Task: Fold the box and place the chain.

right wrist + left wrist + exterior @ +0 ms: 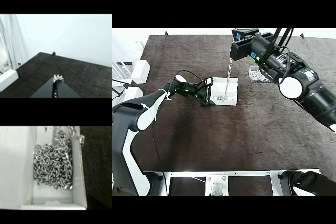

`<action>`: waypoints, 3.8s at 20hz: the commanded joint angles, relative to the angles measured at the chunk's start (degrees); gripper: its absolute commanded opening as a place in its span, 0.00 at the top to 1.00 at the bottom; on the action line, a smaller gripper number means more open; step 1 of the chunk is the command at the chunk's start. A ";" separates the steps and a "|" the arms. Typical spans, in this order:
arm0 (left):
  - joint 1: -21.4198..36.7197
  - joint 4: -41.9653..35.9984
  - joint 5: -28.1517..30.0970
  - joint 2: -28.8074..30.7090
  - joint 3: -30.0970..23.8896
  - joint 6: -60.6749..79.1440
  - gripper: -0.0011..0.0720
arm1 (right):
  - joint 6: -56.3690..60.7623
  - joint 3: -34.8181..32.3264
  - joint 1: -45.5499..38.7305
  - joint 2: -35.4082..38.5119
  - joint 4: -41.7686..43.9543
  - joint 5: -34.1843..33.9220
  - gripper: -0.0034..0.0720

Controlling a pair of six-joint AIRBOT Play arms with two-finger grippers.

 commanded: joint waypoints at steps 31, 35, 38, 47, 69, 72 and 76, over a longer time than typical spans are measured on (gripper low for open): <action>0.00 0.00 0.04 0.02 0.02 0.00 0.75 | -12.39 -11.21 -8.55 2.80 -0.28 12.09 0.49; 0.00 0.00 0.04 0.02 0.02 0.00 0.75 | -20.55 -6.64 -18.58 -0.92 5.92 13.84 0.67; 0.00 0.00 0.00 0.02 0.02 0.00 0.75 | -42.16 -0.39 -22.91 -8.09 26.12 26.43 0.68; 0.00 0.00 0.02 0.02 0.02 0.00 0.75 | -68.22 15.58 -29.16 -33.29 52.15 49.62 0.78; 0.00 0.00 0.09 0.02 0.02 0.00 0.75 | -73.07 25.53 -22.95 -38.34 49.22 70.64 0.56; 0.00 0.00 0.09 0.02 0.02 0.00 0.75 | -73.09 25.53 -20.59 -38.34 47.52 70.64 0.56; 0.00 0.00 0.09 0.02 0.02 0.00 0.75 | -73.11 25.51 -18.43 -38.36 42.53 70.58 0.51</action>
